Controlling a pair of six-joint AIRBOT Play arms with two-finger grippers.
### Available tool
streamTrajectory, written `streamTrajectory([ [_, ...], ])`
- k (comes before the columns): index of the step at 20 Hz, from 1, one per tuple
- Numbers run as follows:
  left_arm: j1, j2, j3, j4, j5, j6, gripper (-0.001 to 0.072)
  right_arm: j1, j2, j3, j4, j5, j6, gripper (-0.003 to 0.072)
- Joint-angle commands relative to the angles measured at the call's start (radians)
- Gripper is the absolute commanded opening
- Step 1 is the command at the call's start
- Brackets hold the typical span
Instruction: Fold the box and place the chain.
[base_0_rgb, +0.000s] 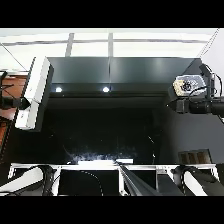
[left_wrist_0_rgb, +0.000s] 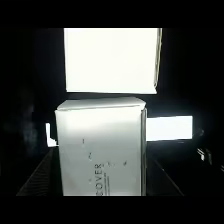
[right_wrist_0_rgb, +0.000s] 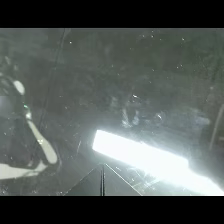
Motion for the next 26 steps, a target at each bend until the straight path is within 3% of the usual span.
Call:
streamTrajectory([
  [1,-0.009,0.100,0.050,-0.040,-0.056,-0.020,0.0718,0.001,0.001,0.027,0.045,-0.021,-0.006,0.0010],
  [3,-0.040,0.182,0.078,-0.107,-0.068,-0.019,0.0709,0.014,0.001,0.102,0.036,-0.013,-0.006,0.0010],
  [4,-0.067,0.227,0.089,-0.136,-0.068,-0.024,0.0595,0.027,0.002,0.145,0.031,0.003,-0.005,0.0010],
  [5,-0.097,0.270,0.092,-0.161,-0.068,-0.027,0.0266,0.039,0.002,0.192,0.021,0.032,-0.003,0.0010],
  [6,-0.134,0.316,0.091,-0.187,-0.073,-0.027,0.0033,0.053,0.008,0.227,-0.002,0.058,0.008,0.0010],
  [9,-0.279,0.426,0.073,-0.243,-0.071,-0.072,0.0026,0.090,0.080,0.214,-0.120,0.016,0.045,0.0006],
  [13,-0.526,0.558,-0.080,-0.243,0.021,-0.105,0.0027,0.106,0.261,-0.018,-0.269,-0.335,0.074,0.0005],
  [15,-0.612,0.581,-0.183,-0.243,0.061,-0.108,0.0027,0.106,0.282,-0.144,-0.302,-0.467,0.081,0.0009],
  [18,-0.657,0.582,-0.267,-0.264,0.080,-0.144,0.0028,0.106,0.280,-0.206,-0.306,-0.504,0.077,0.0010],
  [26,-0.655,0.581,-0.276,-0.271,0.091,-0.159,0.0030,0.106,0.280,-0.206,-0.299,-0.507,0.077,0.0011],
])
